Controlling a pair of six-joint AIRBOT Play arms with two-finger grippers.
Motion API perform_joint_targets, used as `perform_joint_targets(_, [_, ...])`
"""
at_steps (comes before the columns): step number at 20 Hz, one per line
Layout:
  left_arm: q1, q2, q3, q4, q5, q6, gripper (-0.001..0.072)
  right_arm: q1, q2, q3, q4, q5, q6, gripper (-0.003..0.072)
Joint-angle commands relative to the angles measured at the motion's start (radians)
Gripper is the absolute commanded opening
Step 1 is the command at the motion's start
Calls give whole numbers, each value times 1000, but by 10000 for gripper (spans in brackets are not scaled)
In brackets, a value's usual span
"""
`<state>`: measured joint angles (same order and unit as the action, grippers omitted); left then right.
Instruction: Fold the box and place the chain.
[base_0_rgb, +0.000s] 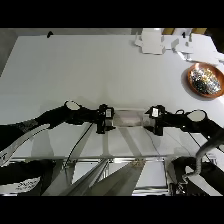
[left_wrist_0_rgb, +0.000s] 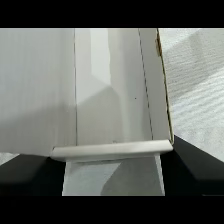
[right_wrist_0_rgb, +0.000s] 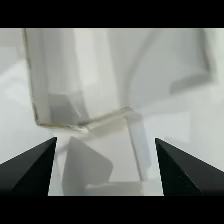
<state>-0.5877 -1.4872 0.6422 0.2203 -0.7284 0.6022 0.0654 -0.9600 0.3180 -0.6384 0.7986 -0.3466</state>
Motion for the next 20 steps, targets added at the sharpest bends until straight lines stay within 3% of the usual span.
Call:
perform_joint_targets(1, [0, 0, 0, 0, -2, 0, 133, -59, 132, 1, -213, 112, 197, 679])
perform_joint_targets(3, [0, 0, 0, 0, -2, 0, 133, -66, 206, 1, -302, 182, 286, 670])
perform_joint_targets(4, [0, 0, 0, 0, -2, 0, 133, -65, 238, 1, -301, 214, 325, 603])
perform_joint_targets(6, [0, 0, 0, 0, -2, 0, 133, -65, 291, 1, -186, 257, 343, 517])
perform_joint_targets(8, [0, 0, 0, 0, -2, 0, 133, -65, 307, 1, -42, 269, 343, 494])
perform_joint_targets(9, [0, 0, 0, 0, -2, 0, 133, -63, 307, 1, 16, 282, 342, 337])
perform_joint_targets(10, [0, 0, 0, 0, -2, 0, 133, -50, 307, 1, 50, 297, 337, 83])
perform_joint_targets(11, [0, 0, 0, 0, -2, 0, 133, -27, 305, 0, 72, 301, 338, 21])
perform_joint_targets(12, [0, 0, 0, 0, -2, 0, 133, 10, 298, 0, 96, 283, 338, 21])
perform_joint_targets(13, [0, 0, 0, 0, -2, 0, 133, 52, 287, 0, 122, 243, 338, 21])
perform_joint_targets(15, [0, 0, 0, 0, -2, 0, 133, 164, 241, 1, 228, 49, 323, 21])
perform_joint_targets(18, [0, 0, 0, 0, -2, 0, 133, 330, 128, 1, 549, -340, 172, 21])
perform_joint_targets(20, [0, 0, 0, 0, -2, 0, 133, 364, 42, 5, 739, -482, 118, 20])
